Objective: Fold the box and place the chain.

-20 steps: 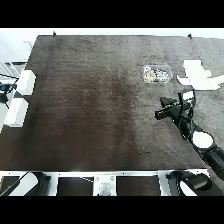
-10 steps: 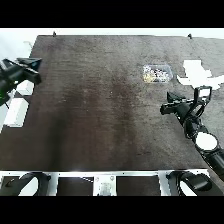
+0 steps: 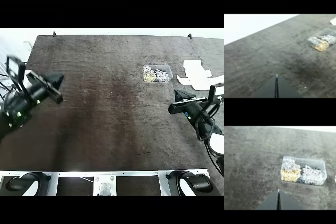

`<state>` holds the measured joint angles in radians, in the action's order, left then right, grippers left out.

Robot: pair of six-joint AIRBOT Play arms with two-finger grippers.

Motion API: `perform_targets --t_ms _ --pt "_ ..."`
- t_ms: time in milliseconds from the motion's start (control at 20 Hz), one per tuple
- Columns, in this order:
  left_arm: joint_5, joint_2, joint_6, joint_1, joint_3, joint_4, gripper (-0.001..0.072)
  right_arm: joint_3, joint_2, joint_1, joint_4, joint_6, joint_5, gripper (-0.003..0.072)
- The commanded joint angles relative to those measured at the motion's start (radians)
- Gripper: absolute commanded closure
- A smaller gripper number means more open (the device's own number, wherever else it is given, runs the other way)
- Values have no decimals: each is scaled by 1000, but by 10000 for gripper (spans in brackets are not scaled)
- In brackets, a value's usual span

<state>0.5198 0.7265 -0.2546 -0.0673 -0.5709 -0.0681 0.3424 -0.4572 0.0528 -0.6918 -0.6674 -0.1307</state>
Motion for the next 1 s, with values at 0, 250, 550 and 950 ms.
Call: perform_targets --t_ms 0,250,550,950 --pt "18 -94 -143 -13 187 -155 699 -46 119 -41 -53 -3 -66 676" --pt "-15 -133 -174 -13 339 -164 697 -155 294 -43 -80 -2 -65 673" --pt "-28 -133 -172 -13 336 -172 692 -185 314 -42 -87 -3 -65 673" --pt "-30 -133 -172 -13 336 -172 692 -185 314 -43 -87 -3 -65 673"
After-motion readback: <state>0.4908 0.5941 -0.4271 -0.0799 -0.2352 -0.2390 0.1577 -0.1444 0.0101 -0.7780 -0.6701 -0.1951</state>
